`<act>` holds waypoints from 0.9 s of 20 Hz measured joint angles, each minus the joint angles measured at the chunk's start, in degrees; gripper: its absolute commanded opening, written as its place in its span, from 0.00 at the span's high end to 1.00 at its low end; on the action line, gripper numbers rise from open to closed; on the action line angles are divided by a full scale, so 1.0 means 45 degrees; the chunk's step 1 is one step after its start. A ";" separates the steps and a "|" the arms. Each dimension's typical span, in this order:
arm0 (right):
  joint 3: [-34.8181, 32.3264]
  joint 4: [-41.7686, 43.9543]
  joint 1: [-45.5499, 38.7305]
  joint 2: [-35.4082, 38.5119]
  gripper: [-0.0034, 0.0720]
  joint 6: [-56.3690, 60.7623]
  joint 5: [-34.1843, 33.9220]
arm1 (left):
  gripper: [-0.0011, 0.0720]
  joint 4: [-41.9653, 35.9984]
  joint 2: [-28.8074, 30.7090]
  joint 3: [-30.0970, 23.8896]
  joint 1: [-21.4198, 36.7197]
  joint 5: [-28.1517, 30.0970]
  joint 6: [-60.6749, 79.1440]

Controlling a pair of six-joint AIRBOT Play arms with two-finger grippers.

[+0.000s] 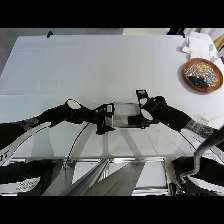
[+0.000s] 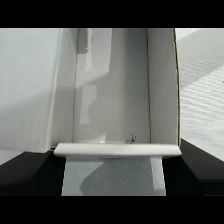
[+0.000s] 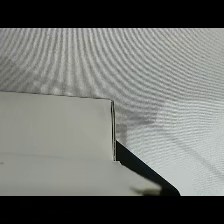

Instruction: Fold the box and place the chain.

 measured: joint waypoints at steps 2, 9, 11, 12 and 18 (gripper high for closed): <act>0.0000 -0.0019 0.0005 -0.0005 0.93 -0.0010 0.0000 | 0.80 0.0000 0.0000 0.0000 0.0000 0.0000 0.0010; -0.0015 -0.0107 0.0005 0.0019 0.51 -0.0141 0.0044 | 0.80 0.0029 0.0000 0.0000 0.0000 -0.0005 0.0073; -0.0015 -0.0029 0.0010 0.0214 0.51 -0.0510 0.0034 | 0.80 0.0024 0.0000 0.0000 0.0000 -0.0005 0.0063; -0.0015 -0.0034 0.0010 0.0403 0.50 -0.0777 0.0034 | 0.80 0.0019 0.0000 0.0000 0.0000 -0.0005 0.0058; -0.0015 -0.0743 0.0010 0.2715 0.32 -0.2273 0.0034 | 0.80 0.0019 0.0000 0.0000 0.0000 0.0000 0.0044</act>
